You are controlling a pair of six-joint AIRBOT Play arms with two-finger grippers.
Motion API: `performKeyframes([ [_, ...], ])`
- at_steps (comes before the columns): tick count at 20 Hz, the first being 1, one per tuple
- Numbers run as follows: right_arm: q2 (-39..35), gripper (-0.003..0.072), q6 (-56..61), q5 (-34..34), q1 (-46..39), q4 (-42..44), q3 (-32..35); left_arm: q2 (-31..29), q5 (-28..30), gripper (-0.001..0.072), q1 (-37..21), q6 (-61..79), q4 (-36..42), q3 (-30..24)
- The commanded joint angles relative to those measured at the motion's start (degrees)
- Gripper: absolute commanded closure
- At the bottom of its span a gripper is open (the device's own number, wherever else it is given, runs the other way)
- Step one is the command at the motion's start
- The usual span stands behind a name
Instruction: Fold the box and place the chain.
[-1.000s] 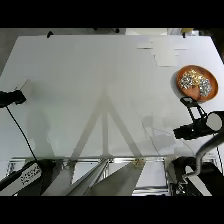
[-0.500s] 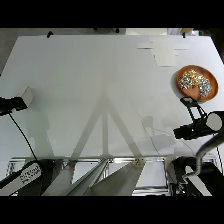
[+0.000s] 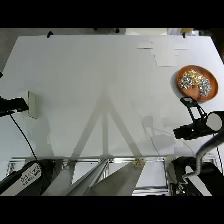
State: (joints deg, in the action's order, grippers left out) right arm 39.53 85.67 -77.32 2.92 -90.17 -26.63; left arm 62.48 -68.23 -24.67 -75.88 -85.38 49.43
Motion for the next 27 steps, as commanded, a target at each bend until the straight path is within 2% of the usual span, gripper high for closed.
performKeyframes([
  [1,0.0,0.0664,0.0,0.0,0.0,0.0,0.0,-7.1,1.5,0.0012,4.0,0.4,-0.9,0.0],
  [4,0.0,0.0664,0.0,0.0,0.0,0.0,0.0,-13.6,0.9,0.0029,9.8,1.2,-0.8,0.0],
  [5,0.0,0.0664,0.0,0.0,0.0,0.0,0.0,-14.9,-0.5,0.0161,11.5,1.2,-0.8,0.0],
  [7,0.0,0.0664,0.0,0.0,0.0,0.0,0.0,-16.1,-5.0,0.0676,14.1,1.1,-0.5,0.0],
  [10,0.0,0.0664,0.0,0.0,0.0,0.0,0.0,-15.9,-10.9,0.0681,15.7,0.9,1.9,0.0],
  [13,0.0,0.0664,0.0,0.0,0.0,0.0,0.0,-16.0,-13.7,0.0681,15.8,0.9,5.4,0.0],
  [27,0.0,0.0664,0.0,0.0,0.0,0.0,0.0,-16.0,-13.7,0.0681,15.8,0.9,5.4,0.0],
])
